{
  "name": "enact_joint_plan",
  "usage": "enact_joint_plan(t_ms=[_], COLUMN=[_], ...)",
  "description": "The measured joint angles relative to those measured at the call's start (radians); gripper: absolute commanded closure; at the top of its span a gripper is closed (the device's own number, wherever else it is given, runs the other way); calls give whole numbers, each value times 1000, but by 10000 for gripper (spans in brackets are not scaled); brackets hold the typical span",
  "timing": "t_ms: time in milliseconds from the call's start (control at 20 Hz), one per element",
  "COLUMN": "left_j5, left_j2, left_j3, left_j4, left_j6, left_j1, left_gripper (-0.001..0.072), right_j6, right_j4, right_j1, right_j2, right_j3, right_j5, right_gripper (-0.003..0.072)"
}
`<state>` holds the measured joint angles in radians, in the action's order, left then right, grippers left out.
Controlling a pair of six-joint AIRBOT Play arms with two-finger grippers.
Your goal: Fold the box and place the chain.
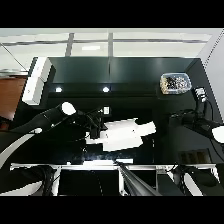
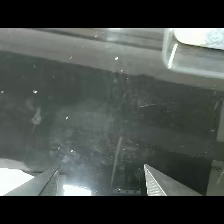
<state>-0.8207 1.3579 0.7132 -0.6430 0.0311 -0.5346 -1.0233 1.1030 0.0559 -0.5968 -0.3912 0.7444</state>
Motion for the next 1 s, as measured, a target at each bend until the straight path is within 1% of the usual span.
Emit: enact_joint_plan(t_ms=[150,300,600,650,700,850,1000], left_j5=[-17,-23,-17,-16,-14,-11,-10], left_j2=[6,11,26,28,29,31,31], left_j3=[2,3,4,4,4,4,4], left_j4=[-1,-2,3,3,2,0,-2], left_j6=[85,129,156,157,156,152,148], left_j1=[0,3,4,4,4,4,4], left_gripper=[677,676,677,677,677,677,677], right_j6=[74,150,327,363,389,453,546], right_j4=[-29,-57,-80,-81,-82,-81,-82], right_j1=[-11,-54,-232,-268,-299,-372,-409], right_j2=[0,0,0,-2,-6,-45,-96], right_j3=[8,28,100,106,111,118,120], right_j5=[1,0,-1,-2,0,11,60], right_gripper=[87,87,87,63,-25,-26,-24])
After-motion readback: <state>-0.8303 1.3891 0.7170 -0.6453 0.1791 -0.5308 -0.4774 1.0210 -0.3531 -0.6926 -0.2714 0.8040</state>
